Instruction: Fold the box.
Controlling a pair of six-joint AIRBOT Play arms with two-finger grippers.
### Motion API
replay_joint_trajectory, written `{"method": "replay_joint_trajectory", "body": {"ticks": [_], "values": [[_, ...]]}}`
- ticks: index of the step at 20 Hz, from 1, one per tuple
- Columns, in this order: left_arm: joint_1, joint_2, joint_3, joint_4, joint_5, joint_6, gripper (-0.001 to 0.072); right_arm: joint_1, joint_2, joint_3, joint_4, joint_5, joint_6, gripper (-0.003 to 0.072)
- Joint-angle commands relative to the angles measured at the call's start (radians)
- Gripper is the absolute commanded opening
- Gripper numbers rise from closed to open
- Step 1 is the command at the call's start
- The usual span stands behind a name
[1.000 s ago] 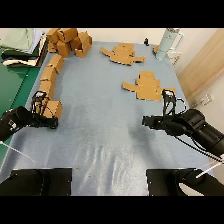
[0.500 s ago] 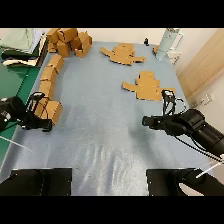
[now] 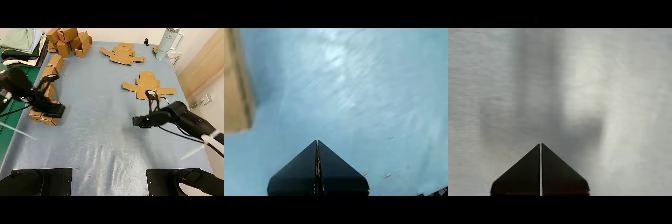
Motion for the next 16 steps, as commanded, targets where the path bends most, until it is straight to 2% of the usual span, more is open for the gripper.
{"method": "replay_joint_trajectory", "body": {"ticks": [1,3,6,16], "values": [[-0.159,-0.109,0.079,-0.056,0.096,-0.046,0.0014,0.000,-0.134,0.148,0.104,-0.002,-0.103,0.0007],[-0.219,-0.195,0.110,-0.111,0.122,-0.046,0.0014,0.000,-0.175,0.217,0.115,-0.011,-0.103,0.0007],[-0.264,-0.262,0.122,-0.140,0.184,-0.045,0.0014,0.000,-0.182,0.241,0.115,-0.011,-0.103,0.0007],[-0.269,-0.267,0.122,-0.151,0.217,-0.045,0.0015,0.000,-0.182,0.241,0.114,-0.036,-0.102,0.0007]]}}
